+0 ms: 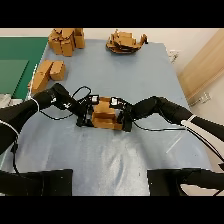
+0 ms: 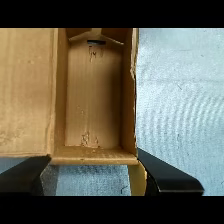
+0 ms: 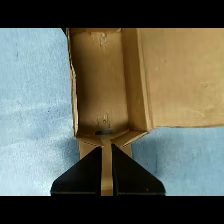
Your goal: Fold the box.
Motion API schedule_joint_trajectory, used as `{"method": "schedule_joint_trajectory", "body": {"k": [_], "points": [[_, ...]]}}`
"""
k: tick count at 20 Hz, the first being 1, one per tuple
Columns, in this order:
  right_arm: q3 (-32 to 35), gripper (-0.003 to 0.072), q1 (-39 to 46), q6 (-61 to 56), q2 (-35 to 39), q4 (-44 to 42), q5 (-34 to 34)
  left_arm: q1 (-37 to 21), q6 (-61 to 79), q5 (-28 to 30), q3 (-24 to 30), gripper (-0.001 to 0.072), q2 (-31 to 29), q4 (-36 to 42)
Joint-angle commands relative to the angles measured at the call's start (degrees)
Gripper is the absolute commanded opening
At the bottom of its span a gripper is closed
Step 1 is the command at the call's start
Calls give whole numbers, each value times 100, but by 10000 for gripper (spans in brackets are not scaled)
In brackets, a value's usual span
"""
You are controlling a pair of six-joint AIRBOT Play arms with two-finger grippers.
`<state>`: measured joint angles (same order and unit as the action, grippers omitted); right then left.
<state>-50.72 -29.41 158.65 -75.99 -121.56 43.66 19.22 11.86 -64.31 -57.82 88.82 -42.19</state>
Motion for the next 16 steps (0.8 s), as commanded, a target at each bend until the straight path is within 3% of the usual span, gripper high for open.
{"method": "schedule_joint_trajectory", "body": {"k": [1, 10, 16], "points": [[-4, 94, -2, 181, -26, -216, -181, -2, 11, -15, -2, 284, -2, -2], [-4, 94, -109, 341, -363, -339, -219, -2, 13, -15, -2, 284, -2, -2], [-4, 94, -188, 341, -549, -520, -905, 0, 13, -17, -2, 284, -2, -2]]}}
